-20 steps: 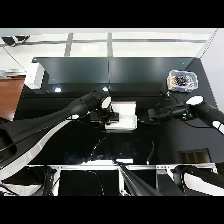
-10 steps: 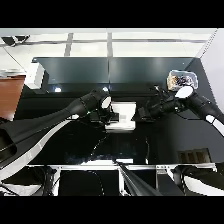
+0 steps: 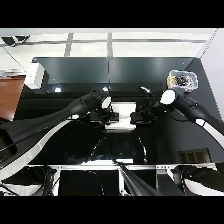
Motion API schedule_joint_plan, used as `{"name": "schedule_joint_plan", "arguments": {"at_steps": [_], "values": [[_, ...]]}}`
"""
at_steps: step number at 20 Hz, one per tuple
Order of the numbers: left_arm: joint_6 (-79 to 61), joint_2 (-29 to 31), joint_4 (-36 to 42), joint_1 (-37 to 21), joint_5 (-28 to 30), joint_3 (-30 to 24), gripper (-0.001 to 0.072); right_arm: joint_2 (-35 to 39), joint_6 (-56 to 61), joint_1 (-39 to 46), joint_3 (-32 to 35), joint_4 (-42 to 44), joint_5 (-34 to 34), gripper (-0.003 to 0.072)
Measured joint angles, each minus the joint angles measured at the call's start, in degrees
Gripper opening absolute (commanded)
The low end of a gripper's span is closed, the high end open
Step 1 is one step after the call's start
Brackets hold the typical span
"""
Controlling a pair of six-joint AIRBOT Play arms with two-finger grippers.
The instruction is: Fold the box and place the chain.
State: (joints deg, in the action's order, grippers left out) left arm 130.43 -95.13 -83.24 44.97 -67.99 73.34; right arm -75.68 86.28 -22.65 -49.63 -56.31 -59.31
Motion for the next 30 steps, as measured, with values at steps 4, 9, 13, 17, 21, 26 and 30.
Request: {"name": "schedule_joint_plan", "arguments": {"at_steps": [4, 9, 13, 17, 21, 26, 30], "values": [[-0.02, -0.02, 0.02, 0.00, 0.07, 0.00, 0.0026, -1.25, 13.44, -5.81, -3.02, -10.34, 1.11, 0.0303], [-0.11, -0.02, 0.07, 0.00, 0.11, 0.00, 0.0026, -4.22, 30.14, -11.67, -6.99, -22.80, -2.19, 0.0210], [-0.17, -0.04, 0.20, 0.00, 0.26, 0.00, 0.0025, -5.73, 36.70, -13.29, -7.87, -25.38, -3.98, 0.0024], [-0.15, -0.04, 0.17, 0.00, -0.13, 0.00, 0.0025, -6.16, 39.17, -13.73, -8.09, -26.23, -4.87, 0.0013], [-0.20, -0.04, 0.20, 0.00, -0.17, 0.00, 0.0026, -6.27, 39.82, -13.86, -8.15, -26.49, -5.66, 0.0040], [-0.15, -0.04, -0.09, 0.00, -0.20, 0.00, 0.0026, -6.34, 40.04, -13.84, -8.13, -26.71, -5.84, 0.0197], [-0.02, -0.04, -0.11, -0.02, -0.20, 0.00, 0.0026, -6.75, 40.17, -13.84, -8.09, -26.47, -5.35, 0.0196]]}}
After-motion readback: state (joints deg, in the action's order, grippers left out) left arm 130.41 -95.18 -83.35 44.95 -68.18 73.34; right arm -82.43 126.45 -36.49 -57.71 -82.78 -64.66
